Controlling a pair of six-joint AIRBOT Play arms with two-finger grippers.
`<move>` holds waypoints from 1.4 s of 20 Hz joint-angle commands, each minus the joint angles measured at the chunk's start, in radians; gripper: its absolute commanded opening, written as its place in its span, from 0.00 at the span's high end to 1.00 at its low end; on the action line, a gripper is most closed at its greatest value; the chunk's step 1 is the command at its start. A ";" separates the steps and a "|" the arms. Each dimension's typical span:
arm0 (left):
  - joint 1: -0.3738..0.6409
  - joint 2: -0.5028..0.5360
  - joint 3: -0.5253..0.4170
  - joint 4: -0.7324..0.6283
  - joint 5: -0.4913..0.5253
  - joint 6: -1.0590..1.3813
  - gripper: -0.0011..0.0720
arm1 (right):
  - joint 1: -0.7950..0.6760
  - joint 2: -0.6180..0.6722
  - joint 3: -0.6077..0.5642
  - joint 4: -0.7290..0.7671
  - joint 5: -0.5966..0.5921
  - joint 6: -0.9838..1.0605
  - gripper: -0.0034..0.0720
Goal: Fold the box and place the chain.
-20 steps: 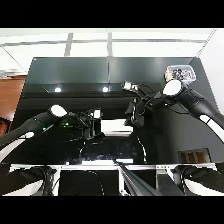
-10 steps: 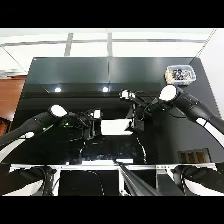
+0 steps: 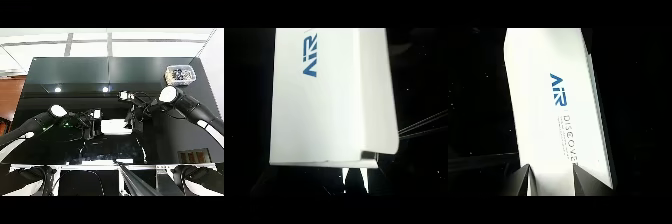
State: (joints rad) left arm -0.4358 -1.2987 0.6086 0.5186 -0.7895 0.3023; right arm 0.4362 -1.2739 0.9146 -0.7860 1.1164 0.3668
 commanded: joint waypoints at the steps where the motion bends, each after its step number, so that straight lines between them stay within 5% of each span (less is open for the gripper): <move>1: -0.001 -0.001 0.001 0.000 0.000 0.001 0.53 | 0.002 0.013 0.000 0.003 -0.003 0.019 0.56; 6: -0.001 -0.001 0.001 0.000 0.000 0.001 0.53 | 0.002 0.013 0.000 0.000 -0.020 0.030 0.72; 8: -0.001 -0.001 0.001 0.000 0.000 0.001 0.53 | 0.002 0.013 0.000 0.000 -0.030 0.029 0.86; 16: -0.001 -0.001 0.001 0.000 0.000 0.001 0.53 | 0.028 0.013 -0.001 -0.064 0.004 0.029 0.85; 17: -0.001 -0.001 0.001 0.000 0.000 0.001 0.53 | 0.035 0.013 -0.001 -0.064 0.000 0.030 0.74; 23: -0.001 -0.001 0.001 0.000 0.000 0.001 0.53 | 0.044 0.013 -0.001 -0.064 -0.014 0.029 0.73; 25: -0.001 -0.001 0.001 0.000 0.000 0.001 0.53 | 0.044 0.013 -0.001 -0.064 -0.014 0.029 0.62; 28: -0.001 -0.001 0.001 0.000 0.000 0.001 0.53 | 0.044 0.013 -0.001 -0.064 -0.014 0.029 0.62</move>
State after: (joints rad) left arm -0.4358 -1.2987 0.6086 0.5190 -0.7891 0.3038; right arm 0.4789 -1.2610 0.9134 -0.8528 1.1027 0.3969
